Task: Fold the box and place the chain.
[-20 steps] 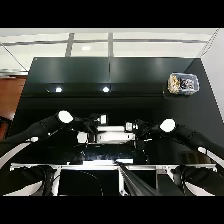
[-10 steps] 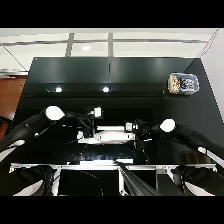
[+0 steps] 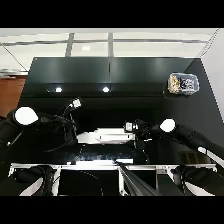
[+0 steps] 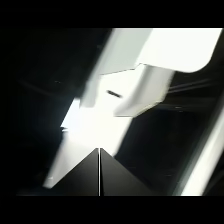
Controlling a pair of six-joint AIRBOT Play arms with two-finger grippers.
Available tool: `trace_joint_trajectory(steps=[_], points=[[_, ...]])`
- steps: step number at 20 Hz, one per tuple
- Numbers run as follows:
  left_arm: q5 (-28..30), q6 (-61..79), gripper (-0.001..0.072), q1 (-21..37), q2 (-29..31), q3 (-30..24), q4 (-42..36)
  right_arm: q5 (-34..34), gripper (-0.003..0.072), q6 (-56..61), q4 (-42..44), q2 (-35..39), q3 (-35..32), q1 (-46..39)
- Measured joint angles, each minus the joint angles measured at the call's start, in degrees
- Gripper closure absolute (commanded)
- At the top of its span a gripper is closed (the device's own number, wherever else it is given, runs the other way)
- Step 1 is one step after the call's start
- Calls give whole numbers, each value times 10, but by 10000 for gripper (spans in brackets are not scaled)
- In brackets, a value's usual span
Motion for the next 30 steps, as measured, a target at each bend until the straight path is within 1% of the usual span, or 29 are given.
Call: trace_joint_trajectory(steps=[2,3,4,6,8,10,11,13,15,19,23,27,30], points=[[-3,-26,683,-18,2,-25,-76,0,500,0,0,0,0,0],[11,-28,683,-33,2,-38,-119,0,500,0,0,0,0,0],[40,-28,683,-50,1,-50,-160,0,500,0,0,0,0,0],[135,-30,682,-90,-4,-68,-237,0,500,0,0,0,0,0],[245,-30,682,-130,-12,-78,-287,0,500,0,0,0,0,0],[349,-23,683,-166,-26,-82,-310,0,500,0,0,0,0,0],[391,-13,682,-180,-35,-84,-315,0,500,0,0,0,0,0],[452,11,682,-198,-57,-86,-322,0,500,0,0,0,0,0],[484,26,682,-207,-82,-87,-325,0,500,0,0,0,0,0],[488,40,682,-214,-120,-87,-328,0,500,-1,0,0,0,0],[487,55,681,-204,-135,-87,-330,0,500,0,0,0,0,0],[434,60,682,-165,-138,-83,-306,0,500,0,0,0,0,0],[361,61,682,-113,-118,-68,-262,0,500,0,0,0,0,0]])
